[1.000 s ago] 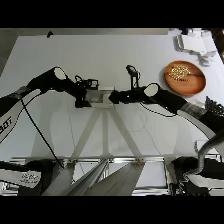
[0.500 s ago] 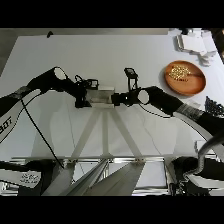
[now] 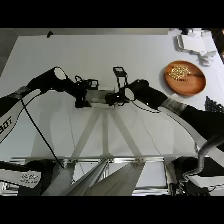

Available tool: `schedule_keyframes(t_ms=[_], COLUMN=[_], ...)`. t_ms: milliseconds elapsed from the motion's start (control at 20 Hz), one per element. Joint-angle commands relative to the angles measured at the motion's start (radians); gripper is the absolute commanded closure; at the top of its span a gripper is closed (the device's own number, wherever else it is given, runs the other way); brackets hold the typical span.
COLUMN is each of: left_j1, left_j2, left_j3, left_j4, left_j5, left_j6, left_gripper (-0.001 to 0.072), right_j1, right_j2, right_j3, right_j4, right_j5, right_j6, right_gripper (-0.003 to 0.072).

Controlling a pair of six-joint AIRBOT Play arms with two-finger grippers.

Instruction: Fold the box and place the chain.

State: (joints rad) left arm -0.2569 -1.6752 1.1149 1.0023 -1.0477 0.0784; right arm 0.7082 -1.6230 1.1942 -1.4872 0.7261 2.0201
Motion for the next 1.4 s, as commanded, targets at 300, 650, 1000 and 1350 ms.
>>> schedule_keyframes(t_ms=[300,650,1000,1350], left_j1=[0.000,0.000,0.000,0.000], left_j2=[0.000,0.000,0.000,0.000], left_j3=[0.000,0.000,0.000,0.000], left_j4=[0.000,0.000,0.000,0.000], left_j5=[0.000,0.000,0.000,0.000], left_j6=[0.000,0.000,0.000,0.000], left_gripper=[0.0693,0.0693,0.0693,0.0693], right_j1=[0.032,0.078,0.089,0.081], right_j2=[-0.127,-0.153,-0.160,-0.120], right_j3=[0.202,0.205,0.205,0.205], right_j4=[-0.233,-0.213,-0.209,-0.192], right_j5=[0.211,0.208,0.157,0.208], right_j6=[0.175,0.176,0.238,0.206], right_gripper=[0.0294,0.0297,0.0674,0.0200])
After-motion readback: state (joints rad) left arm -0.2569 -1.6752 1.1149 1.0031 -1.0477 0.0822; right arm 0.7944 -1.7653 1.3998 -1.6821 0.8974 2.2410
